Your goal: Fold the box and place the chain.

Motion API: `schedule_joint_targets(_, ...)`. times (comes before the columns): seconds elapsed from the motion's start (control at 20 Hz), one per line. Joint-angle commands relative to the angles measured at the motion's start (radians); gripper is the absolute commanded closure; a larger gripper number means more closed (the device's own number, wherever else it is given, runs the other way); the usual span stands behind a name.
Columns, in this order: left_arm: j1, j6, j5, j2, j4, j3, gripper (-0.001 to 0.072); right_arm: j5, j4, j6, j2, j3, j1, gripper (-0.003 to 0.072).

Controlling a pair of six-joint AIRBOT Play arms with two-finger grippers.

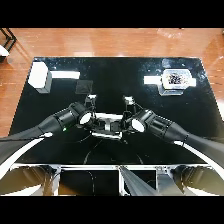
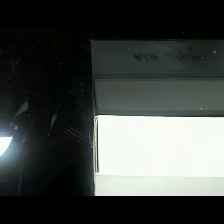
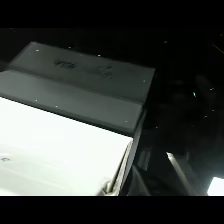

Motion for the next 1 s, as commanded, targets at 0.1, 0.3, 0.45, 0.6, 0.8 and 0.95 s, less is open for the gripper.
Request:
schedule_joint_targets(0.1,0.0,0.0,-0.006,-0.001,-0.001,0.0,0.0681,0.067,-0.032,0.027,-0.044,0.06,0.03,0.0379)
schedule_joint_targets(0.3,0.0,0.0,-0.006,-0.001,0.0,0.0,0.0681,0.146,-0.069,0.047,-0.079,0.103,0.032,0.0379)
schedule_joint_targets(0.45,0.0,0.0,-0.006,-0.001,0.0,0.0,0.0681,0.158,-0.076,0.059,-0.102,0.133,0.032,0.0379)
schedule_joint_targets(0.6,0.0,0.0,-0.006,-0.001,0.0,0.0,0.0681,0.182,-0.085,0.087,-0.108,0.139,0.032,0.0379)
schedule_joint_targets(0.8,0.0,0.0,-0.006,-0.001,-0.001,0.0,0.0681,0.204,-0.086,0.105,-0.109,0.142,0.033,0.0379)
schedule_joint_targets(0.95,0.0,0.0,-0.006,-0.001,-0.003,0.0,0.0681,0.211,-0.086,0.103,-0.109,0.151,0.033,0.0497)
